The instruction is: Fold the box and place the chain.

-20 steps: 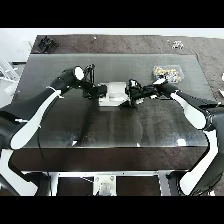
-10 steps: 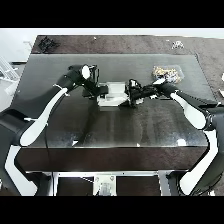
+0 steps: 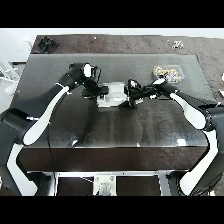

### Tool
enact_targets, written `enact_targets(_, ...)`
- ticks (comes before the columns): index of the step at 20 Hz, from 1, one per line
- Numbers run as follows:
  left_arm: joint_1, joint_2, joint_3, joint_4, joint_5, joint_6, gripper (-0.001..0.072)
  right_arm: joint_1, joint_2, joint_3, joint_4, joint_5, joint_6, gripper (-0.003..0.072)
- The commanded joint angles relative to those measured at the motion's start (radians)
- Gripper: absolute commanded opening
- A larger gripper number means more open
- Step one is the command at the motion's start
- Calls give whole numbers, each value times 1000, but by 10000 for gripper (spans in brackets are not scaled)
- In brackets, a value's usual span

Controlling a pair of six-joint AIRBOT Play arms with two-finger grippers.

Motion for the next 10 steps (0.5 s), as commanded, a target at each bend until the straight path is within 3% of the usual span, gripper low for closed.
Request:
enact_targets(1,1,4,30,-37,-2,10,395,-2,0,0,0,-1,1,576)
enact_targets(10,1,4,39,-80,22,42,398,-2,0,0,0,-1,0,576)
